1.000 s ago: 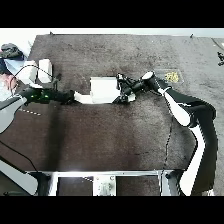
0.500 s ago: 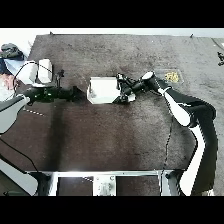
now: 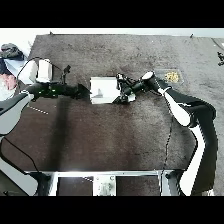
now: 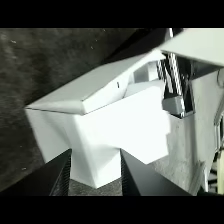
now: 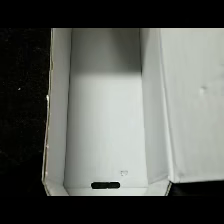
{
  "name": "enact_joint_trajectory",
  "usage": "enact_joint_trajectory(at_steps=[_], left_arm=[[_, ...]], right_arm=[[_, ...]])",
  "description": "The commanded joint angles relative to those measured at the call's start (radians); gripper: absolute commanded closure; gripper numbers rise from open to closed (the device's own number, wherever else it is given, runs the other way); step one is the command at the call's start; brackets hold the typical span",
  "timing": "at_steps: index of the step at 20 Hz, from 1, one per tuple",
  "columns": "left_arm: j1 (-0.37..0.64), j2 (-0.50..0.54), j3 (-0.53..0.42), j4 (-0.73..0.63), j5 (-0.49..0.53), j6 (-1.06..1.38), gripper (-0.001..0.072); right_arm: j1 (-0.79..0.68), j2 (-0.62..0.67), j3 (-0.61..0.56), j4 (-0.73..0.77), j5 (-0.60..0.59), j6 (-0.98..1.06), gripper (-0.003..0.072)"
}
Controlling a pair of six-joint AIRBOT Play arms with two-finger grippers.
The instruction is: Fold the box and place the chain.
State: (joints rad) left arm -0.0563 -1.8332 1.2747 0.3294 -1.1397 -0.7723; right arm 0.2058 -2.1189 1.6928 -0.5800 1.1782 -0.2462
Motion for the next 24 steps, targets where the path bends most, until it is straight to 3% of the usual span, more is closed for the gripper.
enact_joint_trajectory(at_steps=[1,10,14,15,24], left_arm=[[-0.031,0.000,0.020,0.038,0.023,-0.049,0.0377],[-0.061,0.002,0.031,0.074,0.090,-0.122,0.0376],[-0.076,0.003,0.118,0.264,0.074,-0.284,0.0373],[-0.088,0.003,0.136,0.311,0.072,-0.325,0.0337],[-0.203,0.003,0.284,0.673,0.066,-0.683,0.0337]], right_arm=[[0.001,-0.001,0.000,0.000,0.000,0.000,0.0276],[0.001,-0.001,0.000,0.000,0.001,0.000,0.0275],[0.001,-0.001,0.000,0.001,0.000,0.000,0.0276],[0.001,-0.001,0.000,0.000,0.002,0.000,0.0275],[0.001,-0.001,0.000,0.000,0.002,0.000,0.0276]])
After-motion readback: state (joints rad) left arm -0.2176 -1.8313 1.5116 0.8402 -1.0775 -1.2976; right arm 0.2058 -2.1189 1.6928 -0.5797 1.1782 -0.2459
